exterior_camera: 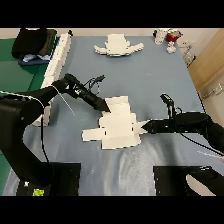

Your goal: Fold the box.

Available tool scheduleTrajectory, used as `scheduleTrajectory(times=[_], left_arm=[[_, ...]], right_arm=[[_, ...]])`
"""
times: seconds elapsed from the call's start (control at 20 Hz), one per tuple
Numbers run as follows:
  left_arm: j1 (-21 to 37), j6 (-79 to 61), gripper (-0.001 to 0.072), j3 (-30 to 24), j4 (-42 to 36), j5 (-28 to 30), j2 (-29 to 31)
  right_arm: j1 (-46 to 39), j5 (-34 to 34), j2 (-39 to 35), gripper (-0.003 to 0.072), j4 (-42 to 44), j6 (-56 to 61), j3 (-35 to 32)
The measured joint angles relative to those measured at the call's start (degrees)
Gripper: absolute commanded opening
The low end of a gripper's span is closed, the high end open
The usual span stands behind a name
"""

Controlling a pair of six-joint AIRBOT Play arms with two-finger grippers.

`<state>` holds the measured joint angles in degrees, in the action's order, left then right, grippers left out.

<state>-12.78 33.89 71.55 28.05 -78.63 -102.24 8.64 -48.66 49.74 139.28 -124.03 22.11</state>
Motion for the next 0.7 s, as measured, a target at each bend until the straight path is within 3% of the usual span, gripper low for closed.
scheduleTrajectory(times=[0.35,0.4,0.65,0.7], left_arm=[[-0.9,-2.5,0.0156,1.2,3.7,-2.6,-0.7],[-1.1,-2.8,0.0015,1.2,3.8,-2.6,-0.7],[-2.2,-5.4,0.0014,1.7,4.3,-2.4,-0.7],[-2.3,-5.7,0.0014,1.8,4.2,-2.2,-0.7]], right_arm=[[0.0,0.2,0.0,0.0004,-0.4,0.0,0.0],[0.0,0.2,0.0,0.0004,-0.5,0.1,0.0],[0.0,0.2,0.0,0.0012,-0.7,0.1,0.0],[0.0,0.2,0.0,0.0143,-0.7,0.1,0.0]])
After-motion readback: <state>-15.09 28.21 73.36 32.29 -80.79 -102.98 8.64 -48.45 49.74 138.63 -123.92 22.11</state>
